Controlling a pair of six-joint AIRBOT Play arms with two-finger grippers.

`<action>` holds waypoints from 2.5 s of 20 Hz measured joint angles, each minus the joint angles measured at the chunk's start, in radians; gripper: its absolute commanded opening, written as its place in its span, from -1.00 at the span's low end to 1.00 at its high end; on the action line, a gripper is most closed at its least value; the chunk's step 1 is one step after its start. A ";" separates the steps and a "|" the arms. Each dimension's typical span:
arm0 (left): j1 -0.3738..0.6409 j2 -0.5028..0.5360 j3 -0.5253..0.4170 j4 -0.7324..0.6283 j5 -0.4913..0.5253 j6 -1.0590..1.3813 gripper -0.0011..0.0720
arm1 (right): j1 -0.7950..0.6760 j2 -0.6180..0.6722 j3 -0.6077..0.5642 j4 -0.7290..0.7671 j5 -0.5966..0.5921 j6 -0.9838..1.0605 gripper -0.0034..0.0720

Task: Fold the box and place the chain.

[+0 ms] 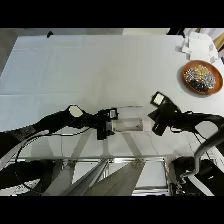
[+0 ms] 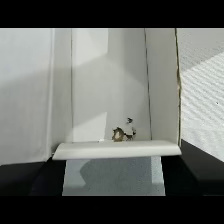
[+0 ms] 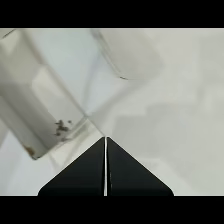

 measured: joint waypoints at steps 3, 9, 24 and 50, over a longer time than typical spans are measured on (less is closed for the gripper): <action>0.000 0.000 0.000 0.000 0.000 0.000 -0.61 | -0.121 0.018 0.000 -0.024 0.022 0.216 -0.87; 0.000 0.000 0.000 0.000 0.000 0.000 -0.61 | -0.253 -0.092 0.000 -0.034 0.052 0.407 -0.87; 0.000 0.000 0.000 0.000 0.000 0.001 -0.61 | -0.214 -0.433 -0.024 0.166 0.107 0.346 -0.87; 0.000 0.000 0.000 0.000 0.000 0.000 -0.61 | -0.197 -0.282 -0.035 0.370 0.177 0.249 -0.21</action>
